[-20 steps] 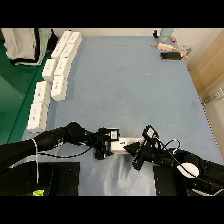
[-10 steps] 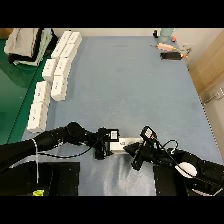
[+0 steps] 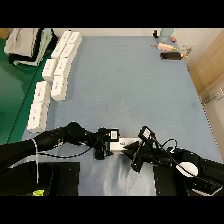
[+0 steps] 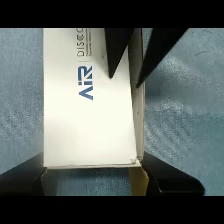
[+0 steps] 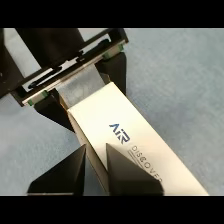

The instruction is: Fold the box.

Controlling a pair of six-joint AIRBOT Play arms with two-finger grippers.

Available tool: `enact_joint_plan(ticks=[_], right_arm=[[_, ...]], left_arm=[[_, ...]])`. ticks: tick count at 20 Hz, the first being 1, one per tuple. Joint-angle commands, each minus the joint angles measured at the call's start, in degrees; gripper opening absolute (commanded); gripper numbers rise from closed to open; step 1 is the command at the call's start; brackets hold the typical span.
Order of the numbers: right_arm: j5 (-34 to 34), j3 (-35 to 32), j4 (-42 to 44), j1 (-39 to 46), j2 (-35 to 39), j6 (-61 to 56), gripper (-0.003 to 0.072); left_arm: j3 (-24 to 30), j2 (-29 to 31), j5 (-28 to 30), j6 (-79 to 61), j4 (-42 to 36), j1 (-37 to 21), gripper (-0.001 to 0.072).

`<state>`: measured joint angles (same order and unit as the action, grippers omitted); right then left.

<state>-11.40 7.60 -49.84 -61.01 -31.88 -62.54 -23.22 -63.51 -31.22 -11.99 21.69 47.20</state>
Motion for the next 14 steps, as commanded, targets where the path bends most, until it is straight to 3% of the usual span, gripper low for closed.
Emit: enact_joint_plan(ticks=[1,4,7,10,11,14], right_arm=[[2.0,1.8,-2.7,0.1,2.5,0.0,0.0237],[-0.4,3.9,-6.6,2.6,3.7,-0.1,0.0223],[-7.0,7.3,-11.8,9.8,3.3,-5.8,0.0158],[-14.1,9.9,-15.0,15.0,2.2,-10.1,0.008],[-15.1,10.5,-15.1,15.8,1.8,-11.3,0.0018],[-23.3,16.4,-27.9,20.3,-1.0,-30.8,0.0016]], left_arm=[[-0.1,0.0,0.1,-0.2,0.2,0.0,0.0526],[-0.1,0.0,0.1,-0.2,0.2,0.0,0.0526],[-0.1,0.0,0.1,-0.1,0.2,0.0,0.0526],[-0.1,0.0,0.2,-0.2,0.2,0.0,0.0526],[-0.1,0.0,0.2,-0.2,0.2,0.0,0.0526],[-0.1,0.0,0.2,-0.2,0.1,0.0,0.0526]])
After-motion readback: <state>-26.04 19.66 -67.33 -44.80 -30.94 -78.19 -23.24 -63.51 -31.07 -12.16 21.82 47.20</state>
